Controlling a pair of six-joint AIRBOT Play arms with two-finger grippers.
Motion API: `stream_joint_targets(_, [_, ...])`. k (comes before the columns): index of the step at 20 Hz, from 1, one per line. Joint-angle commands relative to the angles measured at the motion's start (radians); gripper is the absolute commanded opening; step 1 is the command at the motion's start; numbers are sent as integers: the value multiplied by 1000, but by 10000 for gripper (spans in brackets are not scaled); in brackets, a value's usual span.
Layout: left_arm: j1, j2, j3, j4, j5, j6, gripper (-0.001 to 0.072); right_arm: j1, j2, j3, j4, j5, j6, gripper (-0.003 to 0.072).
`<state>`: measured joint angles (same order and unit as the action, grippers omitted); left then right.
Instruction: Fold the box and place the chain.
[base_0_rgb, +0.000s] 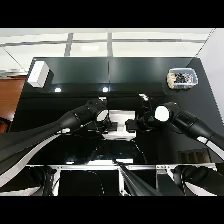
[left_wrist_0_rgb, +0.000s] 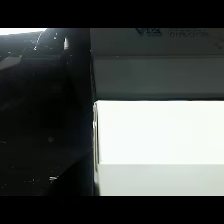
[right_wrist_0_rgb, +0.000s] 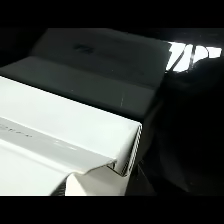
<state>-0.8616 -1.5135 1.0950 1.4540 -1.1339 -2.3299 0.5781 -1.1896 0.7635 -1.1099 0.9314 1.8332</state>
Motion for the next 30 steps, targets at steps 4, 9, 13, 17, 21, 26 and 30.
stream_joint_targets(4, [0,0,0,0,0,-1,26,34,-19,8,-64,-11,90,324])
stream_joint_targets(9, [0,0,0,0,0,-1,26,86,-73,51,-145,1,159,321])
stream_joint_targets(13, [0,0,0,0,0,-1,26,122,-120,95,-271,58,277,313])
stream_joint_targets(17, [0,0,0,0,-1,-1,26,122,-127,96,-280,68,332,301])
stream_joint_targets(21, [0,0,0,0,0,-1,26,127,-134,96,-293,78,350,228])
stream_joint_targets(26, [0,0,0,0,-1,-1,26,156,-164,106,-331,79,391,228])
stream_joint_targets(30, [0,0,0,0,-1,-1,26,156,-167,107,-320,77,414,10])
